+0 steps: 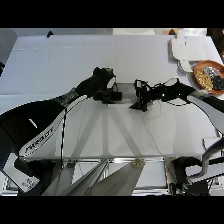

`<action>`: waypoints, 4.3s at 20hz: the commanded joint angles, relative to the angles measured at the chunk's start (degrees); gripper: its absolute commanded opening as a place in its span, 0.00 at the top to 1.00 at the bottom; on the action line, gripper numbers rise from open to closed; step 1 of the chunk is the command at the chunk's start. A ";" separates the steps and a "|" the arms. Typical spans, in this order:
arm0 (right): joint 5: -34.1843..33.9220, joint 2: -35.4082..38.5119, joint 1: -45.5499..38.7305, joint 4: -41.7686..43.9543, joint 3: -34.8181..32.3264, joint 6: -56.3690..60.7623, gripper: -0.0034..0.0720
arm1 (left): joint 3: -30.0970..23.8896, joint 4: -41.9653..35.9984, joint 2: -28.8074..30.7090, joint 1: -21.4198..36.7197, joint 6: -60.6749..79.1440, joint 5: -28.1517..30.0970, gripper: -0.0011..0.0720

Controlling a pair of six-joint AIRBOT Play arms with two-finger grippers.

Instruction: Fold the box and place the chain.

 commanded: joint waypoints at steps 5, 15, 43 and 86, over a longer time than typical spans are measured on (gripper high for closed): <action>0.02 0.04 0.00 0.02 0.02 0.02 0.43 | -0.02 0.26 0.46 -0.04 0.63 -5.62 0.69; 0.02 0.04 0.00 0.02 0.02 0.02 0.43 | -0.04 1.46 8.48 0.31 3.91 -3.72 0.36; 0.02 0.04 0.00 0.02 0.02 0.02 0.43 | -18.18 -38.95 21.97 30.18 108.56 -5.29 0.29; 0.02 0.04 0.00 0.02 0.02 0.02 0.43 | -18.75 -55.54 2.82 29.29 140.21 -1.07 0.03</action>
